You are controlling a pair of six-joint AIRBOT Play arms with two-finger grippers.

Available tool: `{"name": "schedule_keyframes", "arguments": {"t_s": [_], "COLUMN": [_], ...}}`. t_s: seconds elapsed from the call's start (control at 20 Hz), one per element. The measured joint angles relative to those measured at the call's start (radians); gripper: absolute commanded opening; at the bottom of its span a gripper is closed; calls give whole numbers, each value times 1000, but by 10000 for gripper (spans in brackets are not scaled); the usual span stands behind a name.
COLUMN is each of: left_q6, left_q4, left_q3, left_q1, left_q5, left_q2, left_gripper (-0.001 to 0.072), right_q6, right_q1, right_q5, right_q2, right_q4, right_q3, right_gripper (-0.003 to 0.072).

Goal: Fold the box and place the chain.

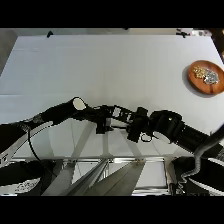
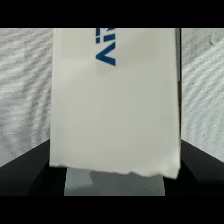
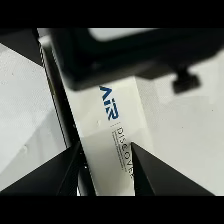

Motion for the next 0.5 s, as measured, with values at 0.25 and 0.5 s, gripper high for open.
{"name": "schedule_keyframes", "arguments": {"t_s": [0.25, 0.5], "left_q6": [0, -1], "left_q4": [0, -1], "left_q3": [0, 0], "left_q1": [0, 0], "left_q5": [0, 0], "left_q2": [0, 0], "left_gripper": [347, 347], "right_q6": [37, 58], "right_q1": [5, 5], "right_q5": [36, 74], "right_q2": [7, 31], "right_q4": [-23, -42], "right_q3": [0, -1], "right_gripper": [284, 181]}}
